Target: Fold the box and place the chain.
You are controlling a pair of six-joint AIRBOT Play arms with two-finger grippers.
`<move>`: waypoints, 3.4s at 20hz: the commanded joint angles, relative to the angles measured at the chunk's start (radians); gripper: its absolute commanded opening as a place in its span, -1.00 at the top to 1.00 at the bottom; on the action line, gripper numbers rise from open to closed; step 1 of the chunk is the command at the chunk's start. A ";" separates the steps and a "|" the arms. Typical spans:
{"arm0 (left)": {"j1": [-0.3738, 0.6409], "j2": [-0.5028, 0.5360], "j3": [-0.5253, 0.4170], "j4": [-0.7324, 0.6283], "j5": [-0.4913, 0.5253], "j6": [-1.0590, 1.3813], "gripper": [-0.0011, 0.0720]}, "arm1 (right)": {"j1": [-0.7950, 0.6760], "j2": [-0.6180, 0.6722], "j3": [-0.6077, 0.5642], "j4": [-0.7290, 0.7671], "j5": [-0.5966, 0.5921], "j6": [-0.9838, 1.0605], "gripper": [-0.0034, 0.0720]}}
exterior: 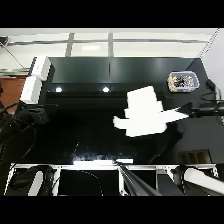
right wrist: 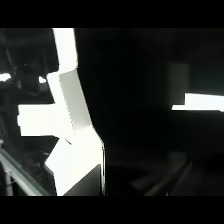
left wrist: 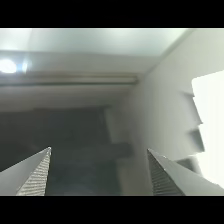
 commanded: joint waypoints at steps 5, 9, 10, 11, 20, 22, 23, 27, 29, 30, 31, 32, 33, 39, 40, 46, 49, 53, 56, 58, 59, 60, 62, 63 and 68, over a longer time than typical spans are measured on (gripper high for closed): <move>-0.113 -0.103 -0.105 -0.180 -0.121 0.054 -0.96 | 0.407 0.551 -0.453 0.126 -0.381 -0.063 0.88; -0.298 -0.375 -0.100 -0.219 -0.073 0.055 -0.96 | 0.485 0.656 -0.506 0.167 -0.391 -0.039 0.88; -0.336 -0.460 -0.089 -0.227 -0.054 0.060 -0.96 | 0.497 0.656 -0.506 0.167 -0.391 -0.039 0.88; -0.363 -0.538 -0.071 -0.247 -0.040 0.072 -0.96 | 0.503 0.656 -0.506 0.166 -0.392 -0.039 0.88; -0.397 -0.997 0.124 -0.636 -0.156 0.517 -0.95 | 0.504 0.656 -0.506 0.163 -0.393 -0.035 0.88; -0.404 -1.048 0.171 -0.633 -0.226 0.613 -0.94 | 0.504 0.656 -0.506 0.163 -0.393 -0.035 0.88; -0.406 -1.071 0.190 -0.631 -0.275 0.663 -0.94 | 0.504 0.656 -0.506 0.163 -0.393 -0.035 0.88; -0.407 -1.157 0.264 -0.599 -0.448 0.787 -0.89 | 0.504 0.656 -0.506 0.162 -0.377 -0.002 0.88; -0.408 -1.187 0.306 -0.488 -0.471 0.787 -0.68 | 0.504 0.656 -0.506 0.162 -0.377 0.022 0.88; -0.410 -1.189 0.318 -0.433 -0.459 0.787 -0.65 | 0.504 0.656 -0.506 0.162 -0.377 0.027 0.88; -0.412 -1.189 0.327 -0.398 -0.455 0.788 -0.53 | 0.504 0.656 -0.506 0.162 -0.377 0.034 0.88; -0.414 -1.189 0.331 -0.391 -0.457 0.788 -0.47 | 0.504 0.656 -0.506 0.158 -0.377 0.042 0.88; -0.421 -1.189 0.332 -0.388 -0.458 0.790 -0.46 | 0.504 0.656 -0.506 0.150 -0.377 0.055 0.88; -0.468 -1.189 0.355 -0.338 -0.440 0.826 0.43 | 0.504 0.656 -0.506 0.090 -0.377 0.097 0.88; -0.468 -1.189 0.362 -0.333 -0.440 0.829 0.59 | 0.504 0.656 -0.506 0.086 -0.377 0.097 0.88; -0.468 -1.180 0.397 -0.282 -0.466 0.808 0.90 | 0.500 0.656 -0.449 0.004 -0.373 0.128 -0.61; -0.469 -1.137 0.409 -0.223 -0.443 0.759 0.91 | 0.484 0.656 -0.323 -0.207 -0.333 0.155 -0.74; -0.539 -0.983 0.404 -0.084 -0.365 0.717 0.91 | 0.484 0.656 -0.225 -0.340 -0.311 -0.009 -0.74; -0.618 -0.901 0.404 -0.070 -0.171 0.749 0.90 | 0.488 0.656 -0.226 -0.339 -0.309 -0.131 -0.74; -0.659 -0.904 0.404 -0.042 -0.149 0.904 0.90 | 0.490 0.656 -0.226 -0.338 -0.311 -0.218 -0.74; -0.689 -0.908 0.405 0.019 -0.140 1.035 0.90 | 0.490 0.656 -0.226 -0.338 -0.312 -0.260 -0.74; -0.717 -0.910 0.401 0.066 -0.097 1.087 0.90 | 0.490 0.655 -0.226 -0.337 -0.317 -0.289 -0.74; -0.731 -0.927 0.391 0.050 0.022 1.068 0.90 | 0.490 0.655 -0.229 -0.334 -0.344 -0.300 -0.74; -0.729 -0.938 0.387 0.026 0.065 1.073 0.90 | 0.490 0.655 -0.236 -0.333 -0.360 -0.306 -0.74; -0.729 -0.987 0.385 0.010 0.117 1.102 0.90 | 0.521 0.655 -0.360 -0.224 -0.420 -0.452 -0.74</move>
